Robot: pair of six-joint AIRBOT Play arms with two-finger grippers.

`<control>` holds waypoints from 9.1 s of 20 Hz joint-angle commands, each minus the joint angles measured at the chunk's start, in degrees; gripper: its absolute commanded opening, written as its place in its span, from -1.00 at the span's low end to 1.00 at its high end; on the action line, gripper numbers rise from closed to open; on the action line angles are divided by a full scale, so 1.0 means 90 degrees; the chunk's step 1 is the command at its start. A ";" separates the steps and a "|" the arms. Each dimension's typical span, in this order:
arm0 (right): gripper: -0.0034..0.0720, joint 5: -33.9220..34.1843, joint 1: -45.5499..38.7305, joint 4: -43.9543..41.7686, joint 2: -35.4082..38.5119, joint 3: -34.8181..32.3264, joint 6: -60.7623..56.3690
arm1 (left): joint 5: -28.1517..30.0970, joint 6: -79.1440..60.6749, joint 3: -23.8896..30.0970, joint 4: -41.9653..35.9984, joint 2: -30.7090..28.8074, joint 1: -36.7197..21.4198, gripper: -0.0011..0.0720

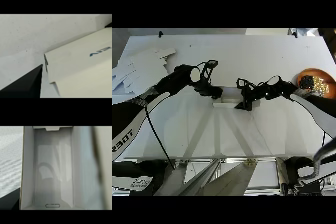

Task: Fold the box and place the chain.

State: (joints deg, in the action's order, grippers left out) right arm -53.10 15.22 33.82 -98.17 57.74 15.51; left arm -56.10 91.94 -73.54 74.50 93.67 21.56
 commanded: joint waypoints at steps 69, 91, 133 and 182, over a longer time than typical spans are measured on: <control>0.46 -0.0005 0.0007 0.0000 -0.0005 0.0000 0.0000 | -0.1168 -1.2313 0.2084 -0.4558 -0.0865 -0.2307 0.86; 0.46 -0.0005 0.0007 0.0000 -0.0005 0.0000 0.0000 | -0.0607 -1.3583 0.2059 -0.5850 0.0410 -0.2327 0.95; 0.46 -0.0005 0.0007 0.0000 -0.0005 0.0000 0.0000 | -0.0435 -1.3452 0.1872 -0.5610 0.0517 -0.1962 0.06; -0.89 0.1972 0.0376 -0.0867 0.1095 -0.0002 -0.1756 | -0.0454 -1.3452 0.1872 -0.5612 0.0517 -0.1962 0.06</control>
State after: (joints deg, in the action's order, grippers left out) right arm -42.85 18.33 29.04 -85.45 57.67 0.16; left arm -60.18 -29.08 -56.66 23.97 98.32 3.92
